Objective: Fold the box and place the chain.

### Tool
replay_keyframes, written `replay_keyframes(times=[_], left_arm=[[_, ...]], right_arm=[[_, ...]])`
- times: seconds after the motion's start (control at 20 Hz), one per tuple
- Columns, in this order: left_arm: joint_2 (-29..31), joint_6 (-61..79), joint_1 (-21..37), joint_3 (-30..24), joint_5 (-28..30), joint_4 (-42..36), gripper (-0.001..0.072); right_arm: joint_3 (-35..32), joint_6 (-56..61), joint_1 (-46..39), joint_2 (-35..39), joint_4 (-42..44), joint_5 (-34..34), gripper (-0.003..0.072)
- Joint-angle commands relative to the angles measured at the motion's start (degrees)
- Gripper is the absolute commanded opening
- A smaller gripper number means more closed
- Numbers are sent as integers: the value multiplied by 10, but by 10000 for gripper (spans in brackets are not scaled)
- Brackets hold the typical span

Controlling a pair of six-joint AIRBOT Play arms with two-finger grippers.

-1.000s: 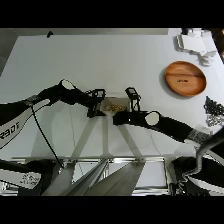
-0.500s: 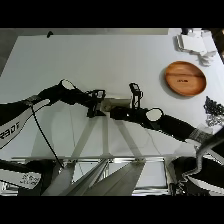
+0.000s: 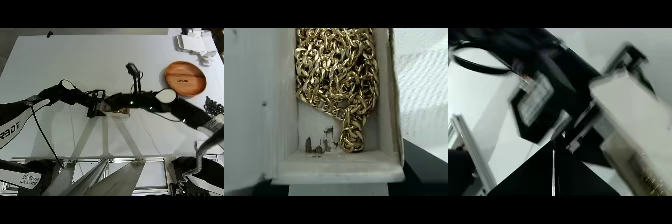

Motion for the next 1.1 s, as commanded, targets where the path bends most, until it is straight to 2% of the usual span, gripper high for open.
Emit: replay_keyframes(times=[0.0, 0.15, 0.25, 0.3, 0.5, 0.75, 0.9, 1.05], left_arm=[[0, 0, 0, 0, 0, 0, 76], [0, 0, 0, 0, 0, 0, 76], [0, 0, 0, 0, 0, 0, 76], [0, 0, 0, 0, 0, 0, 76], [0, 0, 0, 0, 0, 0, 76], [0, 0, 0, 0, 0, 1, 76], [0, 0, 0, 0, 0, 0, 76], [0, 0, 0, 0, 0, 0, 76]], right_arm=[[123, 18, -77, -23, -150, 96, 9], [211, 58, -143, -101, -192, 136, 19], [231, 50, -154, -152, -194, 166, 178], [232, 31, -154, -172, -196, 179, 228], [232, -70, -154, -239, -196, 292, 285], [230, -245, -144, -250, -196, 344, 297], [215, -279, -126, -249, -197, 340, 297], [191, -295, -107, -225, -198, 292, 297]])
